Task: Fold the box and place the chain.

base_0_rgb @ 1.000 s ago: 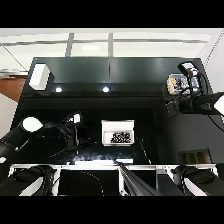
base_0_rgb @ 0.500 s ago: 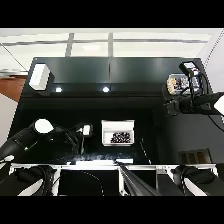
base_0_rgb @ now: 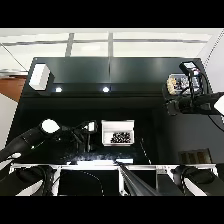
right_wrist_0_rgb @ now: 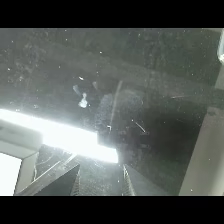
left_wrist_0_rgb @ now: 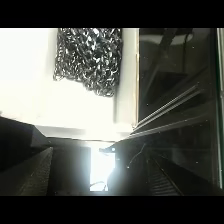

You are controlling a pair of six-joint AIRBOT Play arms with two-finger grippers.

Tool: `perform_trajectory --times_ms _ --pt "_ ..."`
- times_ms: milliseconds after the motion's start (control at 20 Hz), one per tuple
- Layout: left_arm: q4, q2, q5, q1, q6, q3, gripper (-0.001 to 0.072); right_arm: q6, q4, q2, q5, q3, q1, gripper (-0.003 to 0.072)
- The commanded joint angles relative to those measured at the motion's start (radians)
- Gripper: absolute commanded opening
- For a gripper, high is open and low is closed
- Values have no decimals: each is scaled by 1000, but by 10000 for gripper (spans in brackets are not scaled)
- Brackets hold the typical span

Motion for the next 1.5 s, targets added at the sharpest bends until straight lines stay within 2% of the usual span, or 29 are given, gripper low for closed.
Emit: perform_trajectory --times_ms 0,100,250,750,900,1150,1450 --pt "-24 -27 21 -5 30 1 689 0 0 1 -10 0 0 338" --pt "-34 -28 21 -5 77 1 690 1 2 1 -9 0 0 338" --pt "-143 -48 20 -4 126 5 689 1 4 1 -8 0 0 338" --pt "-146 -77 19 -4 128 34 689 1 4 1 -8 0 0 338" --pt "-133 -77 21 8 127 38 689 1 4 1 -8 0 0 338" --pt "-37 -77 -21 19 116 59 689 1 4 1 -8 0 0 338" --pt "-14 -95 -56 43 45 117 688 1 4 1 -8 0 0 338"
